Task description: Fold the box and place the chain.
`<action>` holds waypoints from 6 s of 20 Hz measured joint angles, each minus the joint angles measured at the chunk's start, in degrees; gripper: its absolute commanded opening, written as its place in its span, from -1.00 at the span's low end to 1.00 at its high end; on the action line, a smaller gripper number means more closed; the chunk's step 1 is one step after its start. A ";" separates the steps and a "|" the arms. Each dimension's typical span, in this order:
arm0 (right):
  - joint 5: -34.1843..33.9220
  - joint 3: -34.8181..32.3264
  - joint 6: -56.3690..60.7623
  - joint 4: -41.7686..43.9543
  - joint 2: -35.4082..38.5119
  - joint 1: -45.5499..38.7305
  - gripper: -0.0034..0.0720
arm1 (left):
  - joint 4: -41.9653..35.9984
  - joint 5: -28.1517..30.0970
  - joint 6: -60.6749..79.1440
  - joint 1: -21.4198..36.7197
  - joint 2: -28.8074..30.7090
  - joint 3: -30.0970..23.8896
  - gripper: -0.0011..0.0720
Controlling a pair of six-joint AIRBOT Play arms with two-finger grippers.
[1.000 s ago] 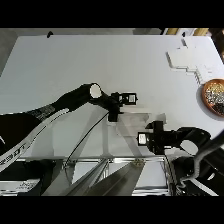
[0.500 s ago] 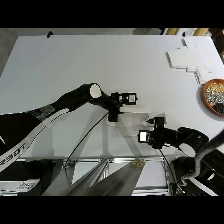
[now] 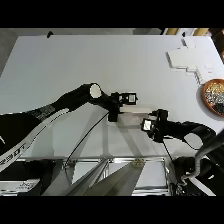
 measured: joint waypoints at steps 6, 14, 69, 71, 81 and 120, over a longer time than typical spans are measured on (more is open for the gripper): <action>3.08 1.57 -10.51 8.28 -3.41 -8.00 0.88 | 0.00 0.02 0.00 0.00 0.00 0.00 -0.94; 5.92 1.84 -30.34 24.02 -9.42 -17.59 0.88 | 0.00 0.02 0.00 0.00 0.00 0.00 -0.94; 15.85 6.32 -61.86 42.53 -35.01 -26.40 0.31 | 0.00 0.00 0.02 0.00 0.00 0.00 -0.94; 15.82 6.32 -61.86 42.47 -35.01 -26.40 0.31 | 0.00 0.00 0.02 0.00 0.00 0.00 -0.94; 15.80 6.32 -61.83 42.36 -35.01 -26.40 0.31 | 0.04 0.04 0.02 0.00 -0.02 0.00 0.03; 15.69 6.29 -61.61 42.40 -35.04 -26.40 0.31 | 16.74 9.57 -43.30 -6.29 -5.22 9.73 -0.95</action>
